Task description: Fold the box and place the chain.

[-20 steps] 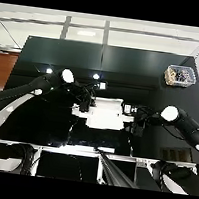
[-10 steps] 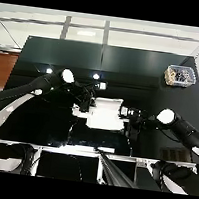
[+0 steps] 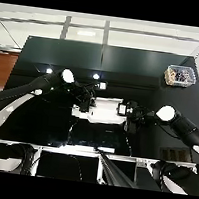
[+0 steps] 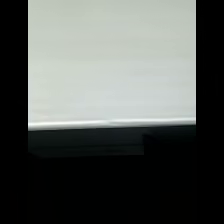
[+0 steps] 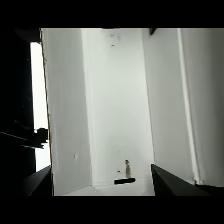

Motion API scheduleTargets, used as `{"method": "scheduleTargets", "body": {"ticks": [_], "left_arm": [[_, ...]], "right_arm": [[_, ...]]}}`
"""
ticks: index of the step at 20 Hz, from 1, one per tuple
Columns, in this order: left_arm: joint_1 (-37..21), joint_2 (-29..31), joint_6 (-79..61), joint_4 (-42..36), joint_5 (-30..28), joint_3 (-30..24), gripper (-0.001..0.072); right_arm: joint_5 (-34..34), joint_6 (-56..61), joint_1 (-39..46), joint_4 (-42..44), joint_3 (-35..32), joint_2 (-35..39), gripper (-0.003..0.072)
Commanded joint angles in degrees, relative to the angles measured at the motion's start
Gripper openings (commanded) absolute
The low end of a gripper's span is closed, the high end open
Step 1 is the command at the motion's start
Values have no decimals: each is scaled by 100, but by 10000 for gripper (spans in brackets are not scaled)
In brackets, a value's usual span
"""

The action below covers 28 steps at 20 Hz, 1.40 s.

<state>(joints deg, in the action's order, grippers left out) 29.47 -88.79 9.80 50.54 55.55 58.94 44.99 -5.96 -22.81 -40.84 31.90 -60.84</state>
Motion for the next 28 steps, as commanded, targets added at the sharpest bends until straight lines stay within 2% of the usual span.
{"method": "scheduleTargets", "body": {"ticks": [1, 6, 10, 12, 15, 17, 21, 28], "left_arm": [[2, -2, -13, 2, -2, 0, 31], [2, -2, -13, 0, 2, 0, 31], [2, -2, -13, 2, -2, 0, 30], [2, -2, -13, 2, -2, 0, 31], [2, -2, -17, 2, -4, 0, 30], [2, -2, -17, 0, -4, 0, 30], [2, -2, -20, 2, -4, 0, 30], [2, -2, -17, 2, 20, 90, 30]], "right_arm": [[-72, -61, -7, -20, 146, 4, 702], [-839, -61, -2, -199, 177, 33, 702], [-415, -20, 195, -247, 201, 33, 701], [-417, 4, 350, -212, 201, 33, 701], [-407, -59, 422, 295, 201, -20, 701], [-385, -55, 459, 234, 199, -35, 701], [-35, -616, 448, 769, 199, -358, 701], [111, -944, 369, 761, 197, -734, 701]]}}
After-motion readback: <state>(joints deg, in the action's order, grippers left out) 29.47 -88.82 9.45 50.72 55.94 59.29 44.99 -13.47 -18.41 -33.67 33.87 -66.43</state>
